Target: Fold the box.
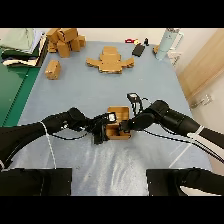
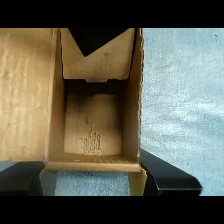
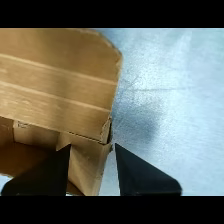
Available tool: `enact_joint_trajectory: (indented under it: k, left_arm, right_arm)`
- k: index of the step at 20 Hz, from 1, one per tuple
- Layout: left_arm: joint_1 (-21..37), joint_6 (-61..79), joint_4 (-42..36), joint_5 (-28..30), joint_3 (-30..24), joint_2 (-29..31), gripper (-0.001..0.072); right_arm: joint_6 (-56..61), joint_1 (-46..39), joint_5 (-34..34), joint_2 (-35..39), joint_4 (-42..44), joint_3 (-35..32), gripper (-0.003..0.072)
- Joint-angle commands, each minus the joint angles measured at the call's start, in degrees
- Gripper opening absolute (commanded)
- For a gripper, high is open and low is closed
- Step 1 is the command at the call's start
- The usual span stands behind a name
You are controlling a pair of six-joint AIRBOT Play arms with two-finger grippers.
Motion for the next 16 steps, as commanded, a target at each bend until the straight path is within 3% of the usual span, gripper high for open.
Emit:
enact_joint_trajectory:
  k: [1, 11, 16]
  left_arm:
    - [0.0, 0.0, 0.0, 0.0, 0.1, 0.0, 0.0463]
    - [0.0, 0.0, 0.0, 0.0, 0.1, 0.0, 0.0463]
    - [0.0, 0.0, 0.0, 0.0, 0.1, 0.0, 0.0463]
  right_arm:
    - [4.9, 1.4, -3.1, -1.7, -3.0, 2.4, 0.0423]
    - [17.4, 7.2, -13.6, -8.6, -13.1, 7.6, 0.0423]
    - [17.7, 7.3, -13.9, -9.0, -13.3, 7.5, 0.0423]
